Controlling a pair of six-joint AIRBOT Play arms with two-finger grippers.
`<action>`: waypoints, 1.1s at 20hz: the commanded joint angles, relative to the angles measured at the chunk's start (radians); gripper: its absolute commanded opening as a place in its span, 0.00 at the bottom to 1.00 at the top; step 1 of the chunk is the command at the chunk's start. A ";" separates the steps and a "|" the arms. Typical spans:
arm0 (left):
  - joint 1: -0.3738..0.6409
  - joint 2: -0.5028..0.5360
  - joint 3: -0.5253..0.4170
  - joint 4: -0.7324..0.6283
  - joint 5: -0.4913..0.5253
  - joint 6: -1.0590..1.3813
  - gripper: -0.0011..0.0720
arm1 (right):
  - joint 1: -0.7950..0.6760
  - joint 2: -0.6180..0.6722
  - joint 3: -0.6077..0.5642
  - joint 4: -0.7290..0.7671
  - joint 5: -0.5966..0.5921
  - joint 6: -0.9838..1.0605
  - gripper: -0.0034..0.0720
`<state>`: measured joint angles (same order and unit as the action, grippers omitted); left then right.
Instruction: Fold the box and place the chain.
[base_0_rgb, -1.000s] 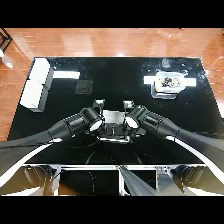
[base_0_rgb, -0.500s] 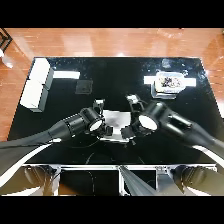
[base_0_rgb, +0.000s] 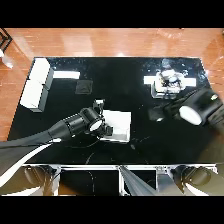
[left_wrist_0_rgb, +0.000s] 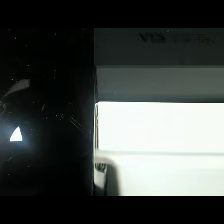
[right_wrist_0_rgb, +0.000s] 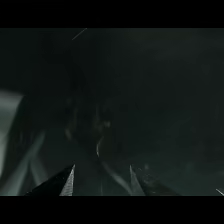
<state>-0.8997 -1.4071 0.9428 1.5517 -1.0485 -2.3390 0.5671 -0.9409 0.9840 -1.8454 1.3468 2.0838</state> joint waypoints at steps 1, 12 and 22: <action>0.000 0.000 0.001 0.001 0.001 0.000 0.05 | -0.243 -0.009 0.001 -0.021 -0.163 -0.058 0.96; 0.000 0.000 0.001 0.003 0.024 0.000 0.05 | -0.581 -0.610 0.413 0.154 -0.232 -0.251 0.98; 0.001 0.000 0.001 0.003 0.027 0.000 0.05 | -0.614 -0.850 0.617 0.163 -0.222 -0.315 0.84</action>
<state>-0.8997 -1.4067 0.9424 1.5547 -1.0195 -2.3390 -0.0406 -1.7454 1.5692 -1.6875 1.1275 1.7828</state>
